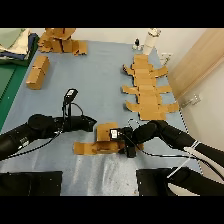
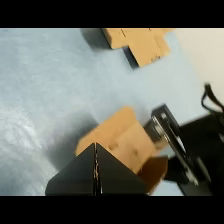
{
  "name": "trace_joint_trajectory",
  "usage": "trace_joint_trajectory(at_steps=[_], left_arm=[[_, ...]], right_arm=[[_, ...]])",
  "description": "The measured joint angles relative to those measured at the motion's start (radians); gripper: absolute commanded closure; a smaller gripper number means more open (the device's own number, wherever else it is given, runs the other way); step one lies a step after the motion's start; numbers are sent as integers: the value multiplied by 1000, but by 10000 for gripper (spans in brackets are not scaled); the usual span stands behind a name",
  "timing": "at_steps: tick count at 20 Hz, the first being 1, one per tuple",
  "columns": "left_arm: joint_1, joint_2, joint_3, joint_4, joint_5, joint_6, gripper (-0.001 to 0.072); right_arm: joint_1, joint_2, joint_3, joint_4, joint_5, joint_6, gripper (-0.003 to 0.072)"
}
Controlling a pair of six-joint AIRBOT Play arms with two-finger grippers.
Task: Fold the box.
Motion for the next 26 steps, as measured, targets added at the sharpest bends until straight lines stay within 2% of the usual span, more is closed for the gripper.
trace_joint_trajectory(at_steps=[4, 7, 8, 9, 12, 15, 20, 24, 26], left_arm=[[8, 111, -18, 168, -190, -35, 699], [-32, 160, -23, 426, -293, -142, 674], [-52, 171, -24, 515, -319, -167, 278], [-71, 178, -24, 581, -336, -180, 12], [-122, 179, -25, 712, -360, -144, 10], [-159, 151, -25, 766, -339, -60, 10], [-188, 82, -25, 794, -234, 6, 11], [-208, 55, -25, 735, -185, 119, 12], [-229, 49, -25, 702, -175, 176, 127]], right_arm=[[0, 0, 0, 0, 0, 0, 186], [0, 0, 0, 0, 0, 0, 186], [0, 0, 0, 0, -1, 0, 186], [0, 0, 0, 0, 0, 0, 186], [0, 0, 0, 0, 0, 0, 186], [0, 0, 0, 0, -1, 0, 186], [0, 0, 0, 0, -1, 0, 186], [0, 0, 0, 0, -1, 0, 186], [0, 0, 0, 0, -1, 0, 186]])
